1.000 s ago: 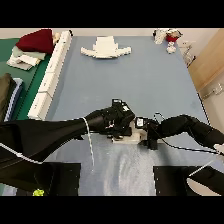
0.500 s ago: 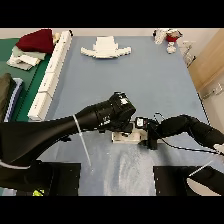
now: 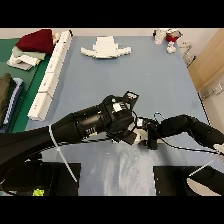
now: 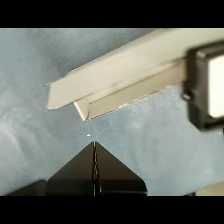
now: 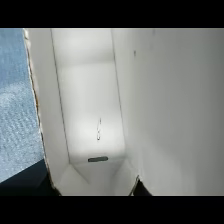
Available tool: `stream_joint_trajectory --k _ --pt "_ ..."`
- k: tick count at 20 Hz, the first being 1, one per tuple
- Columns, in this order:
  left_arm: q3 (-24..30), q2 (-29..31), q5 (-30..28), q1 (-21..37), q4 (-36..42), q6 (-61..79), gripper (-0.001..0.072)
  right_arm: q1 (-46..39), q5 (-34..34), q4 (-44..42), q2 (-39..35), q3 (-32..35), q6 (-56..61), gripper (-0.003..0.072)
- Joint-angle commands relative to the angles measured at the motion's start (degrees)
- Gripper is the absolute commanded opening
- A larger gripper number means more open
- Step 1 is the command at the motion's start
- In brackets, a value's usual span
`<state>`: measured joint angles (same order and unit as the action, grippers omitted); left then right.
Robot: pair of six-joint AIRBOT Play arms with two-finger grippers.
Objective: Fold the box.
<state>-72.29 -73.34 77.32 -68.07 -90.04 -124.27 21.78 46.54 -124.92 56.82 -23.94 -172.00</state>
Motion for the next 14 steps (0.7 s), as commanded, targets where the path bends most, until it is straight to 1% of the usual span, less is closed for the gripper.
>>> stream_joint_trajectory --k 1,2,3,4,6,7,8,9,10,11,12,14 --pt "0.8 0.5 -2.3 -3.2 -0.4 12.5 0.0011 0.0 0.0 0.0 0.0 0.0 0.0 0.0568" --pt "1.5 0.5 -2.2 -4.9 -1.2 16.2 0.0011 0.0 0.0 0.0 0.0 0.0 0.0 0.0568" --pt "3.0 1.6 -3.1 -5.4 2.1 20.0 0.001 0.0 0.0 0.0 0.0 0.0 0.0 0.0568" --pt "5.9 4.1 -6.0 -4.4 7.3 24.2 0.0009 0.0 0.0 0.0 0.0 0.0 0.0 0.0568" --pt "14.7 11.3 -13.2 0.3 19.0 34.9 0.0008 0.0 0.0 0.0 0.0 0.0 0.0 0.0568" --pt "20.0 15.4 -16.1 3.1 23.1 42.4 0.0009 0.0 0.0 0.0 0.0 0.0 0.0 0.0568" --pt "24.6 19.1 -17.8 6.1 25.3 52.4 0.0012 0.0 0.0 0.0 0.0 0.0 0.0 0.0568" --pt "28.3 22.2 -18.0 9.0 26.2 62.1 0.0014 0.0 0.0 0.0 0.0 0.0 0.0 0.0568" --pt "31.7 25.2 -18.4 12.7 26.5 70.2 0.0142 0.0 0.0 0.0 0.0 0.0 0.0 0.0568" --pt "34.5 27.4 -19.6 16.5 27.1 75.6 0.053 0.0 0.0 0.0 0.0 0.0 0.0 0.0568" --pt "37.0 28.8 -21.4 20.5 28.1 79.5 0.0698 0.0 0.0 0.0 0.0 0.0 0.0 0.0568" --pt "40.9 29.3 -21.9 27.6 33.4 90.1 0.0697 0.0 0.0 0.0 0.0 0.0 0.0 0.0568"
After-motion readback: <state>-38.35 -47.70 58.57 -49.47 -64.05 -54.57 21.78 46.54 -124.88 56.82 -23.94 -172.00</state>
